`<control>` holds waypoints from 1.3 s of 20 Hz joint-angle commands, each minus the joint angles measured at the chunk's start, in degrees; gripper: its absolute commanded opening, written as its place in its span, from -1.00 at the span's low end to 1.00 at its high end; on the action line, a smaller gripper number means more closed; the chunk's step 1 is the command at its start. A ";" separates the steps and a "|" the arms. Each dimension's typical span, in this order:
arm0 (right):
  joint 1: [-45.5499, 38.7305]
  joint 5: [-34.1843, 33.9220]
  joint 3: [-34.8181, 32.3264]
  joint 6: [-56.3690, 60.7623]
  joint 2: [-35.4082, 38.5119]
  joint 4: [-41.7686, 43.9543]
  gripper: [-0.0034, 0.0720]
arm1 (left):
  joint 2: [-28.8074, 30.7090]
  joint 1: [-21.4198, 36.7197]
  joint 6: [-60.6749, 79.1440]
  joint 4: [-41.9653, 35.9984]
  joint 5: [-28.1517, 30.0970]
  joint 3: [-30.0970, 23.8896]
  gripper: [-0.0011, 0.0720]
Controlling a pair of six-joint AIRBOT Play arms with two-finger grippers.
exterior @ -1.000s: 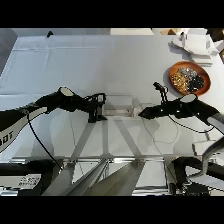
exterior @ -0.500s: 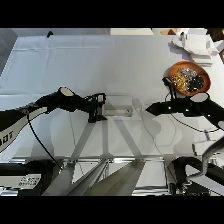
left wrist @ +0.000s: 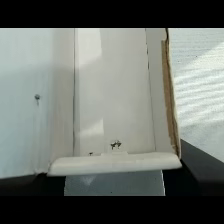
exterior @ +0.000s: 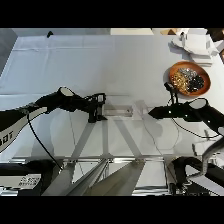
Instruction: Fold the box and place the chain.
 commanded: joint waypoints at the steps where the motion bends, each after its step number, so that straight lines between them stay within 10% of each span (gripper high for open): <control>1: 3.32 -3.06 -0.52 0.20 -1.36 2.45 -0.91 | -0.04 -0.02 0.00 0.02 0.00 -0.02 -0.35; 22: 7.78 2.12 -0.48 -7.58 -4.96 24.17 -0.88 | -0.04 -0.02 0.02 0.02 0.00 -0.02 -0.35; 24: 7.78 1.92 -0.48 -7.58 -4.90 26.69 -0.32 | -0.04 -0.02 0.00 0.02 0.00 -0.02 -0.35; 26: 7.78 1.92 -0.48 -7.56 -4.90 26.82 -0.28 | -0.04 -0.02 0.02 0.02 0.00 -0.02 -0.35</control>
